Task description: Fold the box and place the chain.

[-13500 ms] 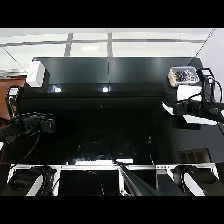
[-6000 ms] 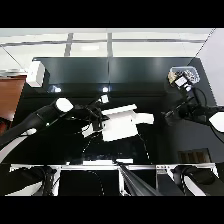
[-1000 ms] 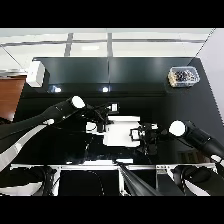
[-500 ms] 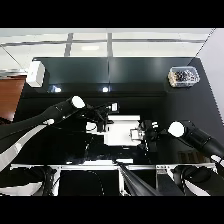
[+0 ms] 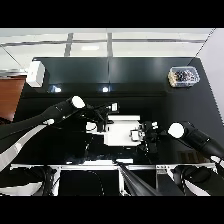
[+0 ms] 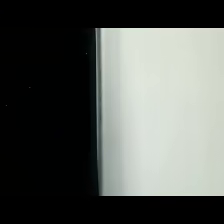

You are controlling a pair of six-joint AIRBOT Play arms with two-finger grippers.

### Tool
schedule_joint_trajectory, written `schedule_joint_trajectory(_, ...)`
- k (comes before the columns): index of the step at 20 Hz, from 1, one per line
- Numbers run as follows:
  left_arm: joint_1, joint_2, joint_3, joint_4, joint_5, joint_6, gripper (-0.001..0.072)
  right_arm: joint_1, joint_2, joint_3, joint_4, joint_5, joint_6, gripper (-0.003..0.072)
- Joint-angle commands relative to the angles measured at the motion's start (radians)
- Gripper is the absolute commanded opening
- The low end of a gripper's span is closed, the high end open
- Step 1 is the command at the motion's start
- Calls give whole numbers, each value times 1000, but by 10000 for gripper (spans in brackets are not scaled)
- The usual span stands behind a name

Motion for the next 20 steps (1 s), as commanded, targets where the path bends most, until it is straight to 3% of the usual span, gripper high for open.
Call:
schedule_joint_trajectory(1,0,-1,0,0,-2,0,21,1,0,-4,65,-53,4,714)
schedule_joint_trajectory(10,0,-1,0,0,-2,0,20,1,3,-3,106,-77,42,714)
schedule_joint_trajectory(20,0,-1,0,0,-2,0,21,-49,90,-3,87,-109,126,714)
